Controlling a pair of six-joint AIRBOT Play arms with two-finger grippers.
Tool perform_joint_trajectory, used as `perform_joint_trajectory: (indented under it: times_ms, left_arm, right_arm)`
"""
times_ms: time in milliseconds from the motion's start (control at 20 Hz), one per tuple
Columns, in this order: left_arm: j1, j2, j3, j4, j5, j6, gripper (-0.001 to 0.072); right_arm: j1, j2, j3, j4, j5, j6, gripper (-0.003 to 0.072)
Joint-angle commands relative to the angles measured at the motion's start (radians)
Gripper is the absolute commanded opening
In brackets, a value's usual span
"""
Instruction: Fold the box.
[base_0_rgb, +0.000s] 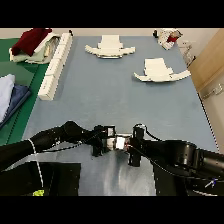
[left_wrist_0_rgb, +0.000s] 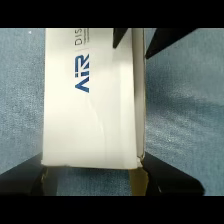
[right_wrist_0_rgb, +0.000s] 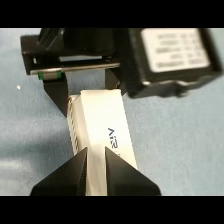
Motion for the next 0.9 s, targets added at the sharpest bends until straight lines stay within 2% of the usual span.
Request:
perform_joint_trajectory:
  times_ms: [0,50,100,250,400,850]
  left_arm:
    - [0.0,0.0,0.001,0.0,0.0,0.0,0.0281]
    - [0.0,0.0,0.001,0.0,0.0,0.0,0.028]
    - [0.0,0.0,0.001,0.0,0.0,0.0,0.028]
    - [0.0,0.0,0.001,0.0,0.0,0.0,0.028]
    - [0.0,0.0,0.001,0.0,0.0,0.0,0.0281]
    - [0.0,0.0,0.001,0.0,0.0,0.0,0.0281]
  right_arm:
    - [-0.016,0.072,-0.032,0.017,0.063,0.112,0.0159]
    - [-0.035,0.095,-0.063,0.018,0.118,0.169,0.0138]
    - [-0.059,0.116,-0.099,0.019,0.178,0.247,0.0011]
    - [-0.121,0.15,-0.216,0.04,0.373,0.472,0.0002]
    - [-0.125,0.148,-0.303,0.095,0.556,0.559,0.0002]
    - [-0.122,0.148,-0.382,0.098,0.574,0.558,0.0003]
